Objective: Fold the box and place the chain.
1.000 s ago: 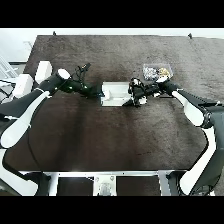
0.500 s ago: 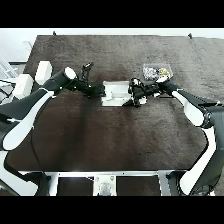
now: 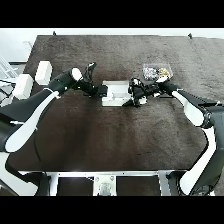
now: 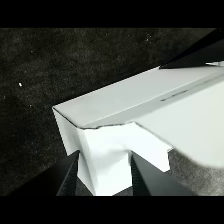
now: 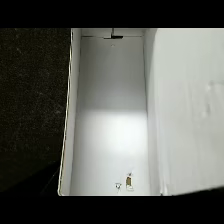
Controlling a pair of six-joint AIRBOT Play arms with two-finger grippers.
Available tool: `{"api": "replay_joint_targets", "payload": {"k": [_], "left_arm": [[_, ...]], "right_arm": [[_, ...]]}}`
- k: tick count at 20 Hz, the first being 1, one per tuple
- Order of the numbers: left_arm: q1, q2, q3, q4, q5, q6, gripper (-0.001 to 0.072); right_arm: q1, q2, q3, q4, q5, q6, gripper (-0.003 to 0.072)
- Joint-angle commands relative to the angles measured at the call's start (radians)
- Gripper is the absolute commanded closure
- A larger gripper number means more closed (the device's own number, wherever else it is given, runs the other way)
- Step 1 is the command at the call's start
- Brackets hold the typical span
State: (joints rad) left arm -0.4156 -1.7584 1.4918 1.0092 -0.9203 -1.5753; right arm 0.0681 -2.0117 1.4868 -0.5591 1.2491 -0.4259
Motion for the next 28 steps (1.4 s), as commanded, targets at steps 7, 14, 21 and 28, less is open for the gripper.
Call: {"api": "replay_joint_targets", "payload": {"k": [7,14,21,28], "left_arm": [[-0.049,-0.044,0.040,0.135,0.019,-0.130,0.0322],[-0.064,-0.066,0.057,0.223,0.014,-0.188,0.0322],[-0.066,-0.081,0.116,0.257,-0.051,-0.215,0.0322],[-0.097,-0.126,0.229,0.369,-0.243,-0.382,0.0322]], "right_arm": [[0.000,-0.001,0.000,0.000,0.000,0.000,0.0208],[0.000,-0.001,0.000,0.000,0.000,0.000,0.0208],[0.000,-0.001,0.000,0.000,0.000,0.000,0.0208],[0.000,-0.001,0.000,0.000,0.000,0.000,0.0208]]}}
